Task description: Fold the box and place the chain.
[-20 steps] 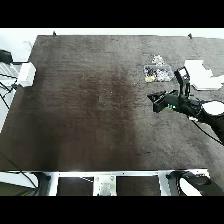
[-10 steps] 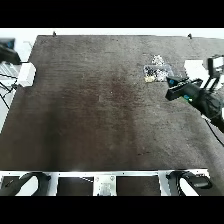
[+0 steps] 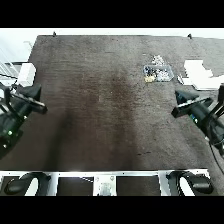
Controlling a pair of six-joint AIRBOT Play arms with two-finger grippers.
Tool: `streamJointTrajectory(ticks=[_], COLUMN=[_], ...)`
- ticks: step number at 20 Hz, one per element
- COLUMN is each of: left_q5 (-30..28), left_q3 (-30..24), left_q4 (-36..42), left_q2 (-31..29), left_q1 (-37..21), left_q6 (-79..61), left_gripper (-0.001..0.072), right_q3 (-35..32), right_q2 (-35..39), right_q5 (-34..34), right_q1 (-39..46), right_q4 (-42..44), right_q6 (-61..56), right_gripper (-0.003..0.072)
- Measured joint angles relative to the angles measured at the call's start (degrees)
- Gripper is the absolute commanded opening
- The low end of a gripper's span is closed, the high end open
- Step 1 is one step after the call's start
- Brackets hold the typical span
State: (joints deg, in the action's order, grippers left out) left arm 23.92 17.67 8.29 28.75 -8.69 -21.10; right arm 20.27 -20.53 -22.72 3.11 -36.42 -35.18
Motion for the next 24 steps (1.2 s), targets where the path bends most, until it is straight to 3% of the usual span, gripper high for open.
streamJointTrajectory(ticks=[5, 10, 21, 24], left_q5=[0.46, 0.66, 0.72, 0.74], left_q3=[-3.65, -4.46, -4.61, -4.61], left_q4=[0.59, 0.74, 0.76, 0.79], left_q2=[-1.84, -2.23, -2.27, -2.27], left_q1=[0.37, 0.39, 0.42, 0.42], left_q6=[0.98, 1.55, 1.60, 1.60], left_gripper=[0.0019, 0.0019, 0.0020, 0.0020], right_q3=[-7.34, -9.99, -10.84, -12.63], right_q2=[7.39, 13.00, 15.12, 15.23], right_q5=[-0.94, -0.15, 10.34, 11.06], right_q1=[1.09, 1.31, 1.33, 1.55], right_q4=[-0.68, -2.80, -1.97, 8.37], right_q6=[-0.59, -1.84, -9.38, 4.31], right_gripper=[0.0009, 0.0007, 0.0008, 0.0009])
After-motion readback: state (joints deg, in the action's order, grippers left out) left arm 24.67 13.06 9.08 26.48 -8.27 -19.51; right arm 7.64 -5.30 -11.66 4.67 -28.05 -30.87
